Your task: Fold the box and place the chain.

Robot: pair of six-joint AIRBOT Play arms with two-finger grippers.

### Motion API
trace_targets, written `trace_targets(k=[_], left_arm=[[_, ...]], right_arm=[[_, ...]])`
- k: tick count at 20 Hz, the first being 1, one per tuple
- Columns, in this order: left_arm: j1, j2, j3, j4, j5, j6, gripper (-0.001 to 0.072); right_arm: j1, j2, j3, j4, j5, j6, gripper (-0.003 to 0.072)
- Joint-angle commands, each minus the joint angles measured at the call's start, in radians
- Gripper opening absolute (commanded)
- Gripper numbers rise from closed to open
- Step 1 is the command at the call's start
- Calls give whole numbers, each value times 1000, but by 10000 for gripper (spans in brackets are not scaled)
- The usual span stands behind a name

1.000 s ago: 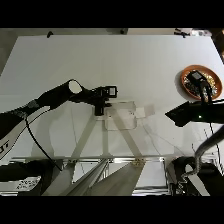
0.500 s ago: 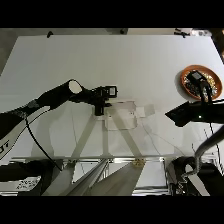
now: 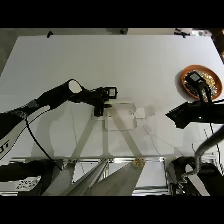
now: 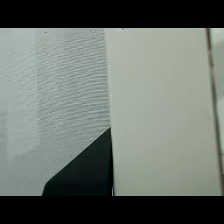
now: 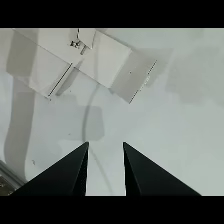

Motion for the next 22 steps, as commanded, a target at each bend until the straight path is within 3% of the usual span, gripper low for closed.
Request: trace_targets(k=[1, 8, 22], left_arm=[[0, 1, 3, 3, -32, 20, 3], [0, 0, 55, 5, -55, 12, 1], [0, -20, 55, 1, -60, -35, 11]], right_arm=[[0, 1, 1, 0, -5, -18, 220], [0, 1, 1, 0, -10, -18, 222], [0, 1, 0, 0, -5, -22, 230]])
